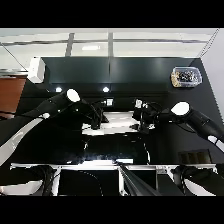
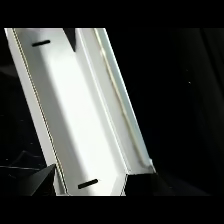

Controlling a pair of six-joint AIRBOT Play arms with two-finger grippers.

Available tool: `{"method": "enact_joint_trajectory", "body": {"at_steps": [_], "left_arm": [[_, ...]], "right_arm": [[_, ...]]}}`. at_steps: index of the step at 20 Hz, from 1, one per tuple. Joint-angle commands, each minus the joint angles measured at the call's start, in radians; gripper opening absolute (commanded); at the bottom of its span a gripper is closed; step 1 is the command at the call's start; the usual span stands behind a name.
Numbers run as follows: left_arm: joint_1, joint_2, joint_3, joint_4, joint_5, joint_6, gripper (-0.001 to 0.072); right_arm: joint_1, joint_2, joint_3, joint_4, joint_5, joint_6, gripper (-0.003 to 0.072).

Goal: Fold the box and place the chain.

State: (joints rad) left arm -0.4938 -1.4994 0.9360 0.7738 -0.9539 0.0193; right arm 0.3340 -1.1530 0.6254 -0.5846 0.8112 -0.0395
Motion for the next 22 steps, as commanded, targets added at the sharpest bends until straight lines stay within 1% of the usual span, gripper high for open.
{"method": "enact_joint_trajectory", "body": {"at_steps": [1, 3, 7, 10, 17, 22], "left_arm": [[-0.008, 0.006, 0.001, 0.031, 0.045, 0.004, 0.0024], [-0.014, 0.013, 0.001, 0.030, 0.063, 0.004, 0.0024], [-0.014, 0.014, 0.001, 0.031, 0.060, 0.004, 0.0025], [-0.014, 0.014, 0.001, 0.030, 0.060, 0.004, 0.0025], [-0.014, 0.014, 0.001, 0.030, 0.053, -0.001, 0.0025], [-0.014, 0.014, 0.001, 0.030, 0.051, -0.001, 0.0025]], "right_arm": [[0.023, -0.008, -0.019, 0.034, 0.044, -0.011, 0.0667], [0.051, -0.009, -0.044, 0.034, 0.039, -0.013, 0.0668], [0.068, -0.010, -0.056, 0.027, 0.016, -0.031, 0.0667], [0.068, -0.018, -0.060, -0.034, 0.010, -0.033, 0.0667], [0.068, -0.059, -0.061, -0.015, -0.056, -0.051, 0.0668], [0.068, -0.089, -0.061, -0.018, -0.065, -0.052, 0.0667]]}}
